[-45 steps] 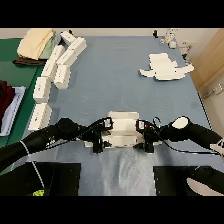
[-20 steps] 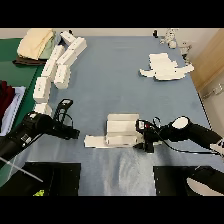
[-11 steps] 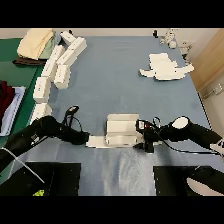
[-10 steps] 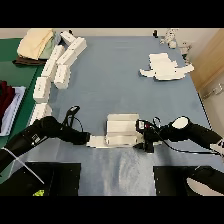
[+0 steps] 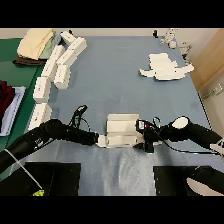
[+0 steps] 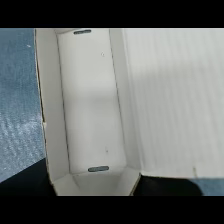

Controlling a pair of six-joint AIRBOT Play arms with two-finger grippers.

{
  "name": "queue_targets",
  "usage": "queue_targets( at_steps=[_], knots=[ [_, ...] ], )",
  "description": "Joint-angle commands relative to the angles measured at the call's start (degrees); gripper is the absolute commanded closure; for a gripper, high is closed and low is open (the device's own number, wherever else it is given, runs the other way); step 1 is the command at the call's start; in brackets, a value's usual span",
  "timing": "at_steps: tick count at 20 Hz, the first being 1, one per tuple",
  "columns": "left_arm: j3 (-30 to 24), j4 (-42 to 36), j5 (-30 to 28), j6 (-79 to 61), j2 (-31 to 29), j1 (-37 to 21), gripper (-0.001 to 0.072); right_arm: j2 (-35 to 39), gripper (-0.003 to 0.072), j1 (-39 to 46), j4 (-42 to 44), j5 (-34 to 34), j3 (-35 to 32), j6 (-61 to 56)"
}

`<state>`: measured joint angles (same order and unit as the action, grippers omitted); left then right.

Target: Fold the box.

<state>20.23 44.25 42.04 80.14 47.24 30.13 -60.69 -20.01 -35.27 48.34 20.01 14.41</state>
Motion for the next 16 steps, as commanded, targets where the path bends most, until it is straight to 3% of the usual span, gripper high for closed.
queue_targets(
  at_steps=[1, 4, 5, 6, 7, 11, 14, 16],
  knots=[
    [0.31, -0.83, -0.26, -0.04, -1.18, 0.37, 0.0697, 0.04, 0.0178, 0.02, 0.0, 0.0, 0.04, 0.0],
    [1.27, -1.05, -0.46, -0.07, -1.49, 0.37, 0.0692, 0.04, 0.0178, 0.02, 0.02, 0.0, 0.04, 0.0],
    [1.44, -1.14, -0.46, -0.04, -1.49, 0.37, 0.0499, 0.04, 0.0178, 0.02, 0.02, 0.0, 0.04, 0.0],
    [1.44, -1.88, -0.5, 0.11, -1.49, 0.37, 0.0169, 0.04, 0.0178, 0.02, 0.0, 0.0, 0.04, 0.0],
    [1.44, -2.73, -0.57, 0.26, -1.49, 0.37, 0.0097, 0.04, 0.0178, 0.02, 0.0, 0.0, 0.04, -0.02],
    [1.42, -4.26, -3.72, 0.39, -1.42, 0.37, 0.0097, 0.04, 0.0178, 0.02, 0.02, 0.0, 0.04, 0.0],
    [1.57, -10.03, -3.32, -0.61, -1.44, 0.66, 0.0108, 0.04, 0.0178, 0.02, 0.02, 0.0, 0.04, 0.0],
    [2.1, -9.92, -3.15, 0.44, -1.44, 2.86, 0.0117, 0.04, 0.0178, 0.02, 0.0, 0.0, 0.04, 0.0]
  ],
)
